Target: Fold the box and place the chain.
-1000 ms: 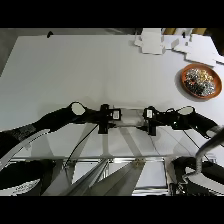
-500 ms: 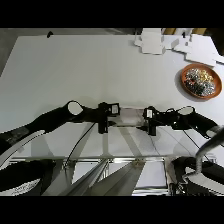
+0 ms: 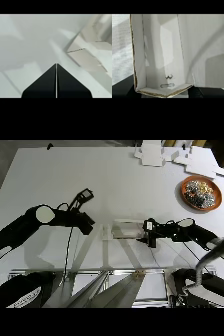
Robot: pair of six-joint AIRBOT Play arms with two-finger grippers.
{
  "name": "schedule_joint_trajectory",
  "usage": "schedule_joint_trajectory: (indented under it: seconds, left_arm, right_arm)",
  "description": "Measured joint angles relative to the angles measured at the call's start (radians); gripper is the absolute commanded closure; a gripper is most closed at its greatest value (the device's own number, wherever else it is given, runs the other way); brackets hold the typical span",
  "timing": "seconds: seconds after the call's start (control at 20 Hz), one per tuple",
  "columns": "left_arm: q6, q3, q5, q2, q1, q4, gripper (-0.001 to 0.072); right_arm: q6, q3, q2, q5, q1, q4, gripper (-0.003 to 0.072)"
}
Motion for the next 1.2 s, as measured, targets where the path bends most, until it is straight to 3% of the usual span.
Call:
schedule_joint_trajectory:
  seconds: [0.2, 0.5, 0.95, 1.05, 1.2]
  left_arm:
    - [-0.248, -0.006, 0.003, -0.087, 0.008, 0.034, 0.0705]
    - [-0.351, -0.008, 0.039, -0.223, -0.077, -0.12, 0.0705]
    - [-0.372, 0.007, 0.087, -0.251, -0.159, -0.32, 0.0695]
    - [-0.373, 0.019, 0.08, -0.251, -0.173, -0.335, 0.0619]
    - [-0.373, 0.028, 0.064, -0.236, -0.183, -0.327, 0.06]
  right_arm:
    - [0.0, 0.0, 0.0, 0.0, 0.0, 0.0, 0.0345]
    - [0.0, 0.0, 0.0, 0.0, 0.0, 0.0, 0.0345]
    - [0.0, 0.0, 0.0, 0.0, 0.0, 0.0, 0.0345]
    - [0.0, 0.0, 0.0, 0.0, 0.0, 0.0, 0.0345]
    - [0.0, 0.0, 0.0, 0.0, 0.0, 0.0, 0.0345]
